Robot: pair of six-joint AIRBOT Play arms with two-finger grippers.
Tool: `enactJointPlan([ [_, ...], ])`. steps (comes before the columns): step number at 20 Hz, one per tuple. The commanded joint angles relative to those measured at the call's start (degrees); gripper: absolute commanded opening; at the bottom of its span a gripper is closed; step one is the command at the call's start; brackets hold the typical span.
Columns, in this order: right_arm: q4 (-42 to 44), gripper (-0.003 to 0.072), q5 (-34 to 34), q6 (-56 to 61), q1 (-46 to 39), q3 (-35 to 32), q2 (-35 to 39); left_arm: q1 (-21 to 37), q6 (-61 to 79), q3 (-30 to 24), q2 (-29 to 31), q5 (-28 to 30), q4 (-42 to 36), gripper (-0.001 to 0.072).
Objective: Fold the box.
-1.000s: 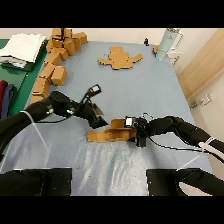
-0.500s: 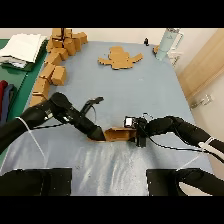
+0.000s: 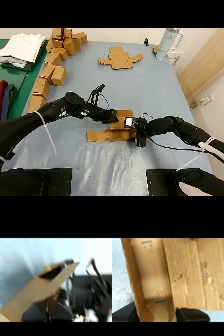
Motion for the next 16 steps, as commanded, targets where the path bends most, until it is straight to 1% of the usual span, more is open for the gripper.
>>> enactJointPlan([
  [1, -0.04, 0.0508, 0.00, 0.00, 0.02, 0.00, 0.00, -0.17, -6.69, 1.29, -3.82, 4.17, 6.34, 0.0009],
  [5, -0.04, 0.0508, 0.00, 0.00, 0.04, 0.00, 0.00, -0.22, -13.40, 1.33, -5.01, 3.72, 15.21, 0.0009],
  [10, -0.04, 0.0507, 0.00, 0.00, 0.04, 0.00, 0.00, -0.22, -13.55, 1.38, -6.54, 2.43, 15.23, 0.0010],
  [13, -0.04, 0.0508, 0.00, 0.00, 0.04, 0.00, 0.00, 0.11, -8.94, 1.86, -6.45, 2.43, 14.78, 0.0010],
  [14, -0.04, 0.0508, 0.00, 0.00, 0.02, 0.00, 0.00, 0.55, -6.95, 2.43, -5.73, 2.36, 14.58, 0.0010],
  [16, -0.02, 0.0507, 0.00, 0.00, 0.02, 0.00, 0.00, 2.25, -0.94, 2.86, -1.92, 2.38, 12.46, 0.0009],
])
